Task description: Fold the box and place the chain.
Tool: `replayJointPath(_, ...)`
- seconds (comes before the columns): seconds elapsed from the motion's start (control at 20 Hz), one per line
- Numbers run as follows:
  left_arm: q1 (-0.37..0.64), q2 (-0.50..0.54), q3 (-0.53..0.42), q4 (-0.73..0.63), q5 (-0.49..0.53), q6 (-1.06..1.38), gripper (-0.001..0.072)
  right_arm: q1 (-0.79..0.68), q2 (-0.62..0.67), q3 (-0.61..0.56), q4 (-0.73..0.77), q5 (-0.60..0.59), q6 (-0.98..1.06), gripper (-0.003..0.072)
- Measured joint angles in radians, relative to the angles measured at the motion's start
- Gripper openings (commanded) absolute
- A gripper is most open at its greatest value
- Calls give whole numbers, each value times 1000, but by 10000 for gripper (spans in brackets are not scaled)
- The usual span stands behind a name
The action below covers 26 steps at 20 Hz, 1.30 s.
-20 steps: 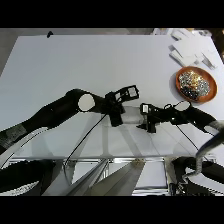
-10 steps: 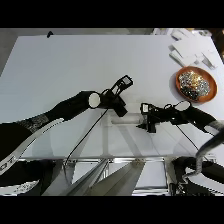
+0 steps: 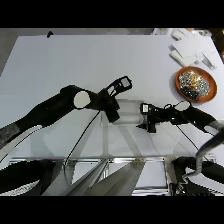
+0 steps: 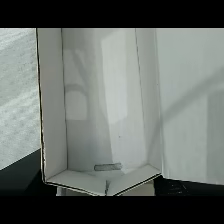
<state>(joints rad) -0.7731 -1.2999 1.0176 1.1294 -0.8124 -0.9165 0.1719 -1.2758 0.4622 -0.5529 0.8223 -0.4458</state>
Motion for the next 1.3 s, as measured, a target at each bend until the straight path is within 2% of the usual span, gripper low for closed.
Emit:
replayJointPath(0.1,0,24,0,71,-121,0,8,0,0,0,0,0,0,436)
replayJointPath(0.25,6,27,-4,132,-232,37,10,0,0,0,0,0,0,436)
replayJointPath(0.5,60,-14,-55,79,-254,304,15,0,0,0,0,0,0,436)
replayJointPath(0.55,72,-26,-65,60,-250,367,48,0,0,0,0,0,0,436)
replayJointPath(0.65,100,-52,-79,17,-236,472,211,0,0,0,0,0,0,436)
replayJointPath(0.7,116,-67,-84,0,-226,511,266,0,0,0,0,0,0,436)
replayJointPath(0.75,129,-80,-87,-13,-214,539,292,0,0,0,0,0,0,436)
replayJointPath(0.85,152,-103,-90,-32,-191,579,295,0,0,0,0,0,0,436)
replayJointPath(0.9,160,-110,-92,-39,-177,592,336,0,0,0,0,1,0,436)
replayJointPath(0.95,166,-116,-93,-45,-170,607,443,0,0,0,0,1,0,436)
replayJointPath(1.0,170,-119,-93,-51,-160,626,514,0,0,0,0,1,0,436)
replayJointPath(1.3,161,-130,-94,-94,-109,735,497,0,0,0,0,1,0,436)
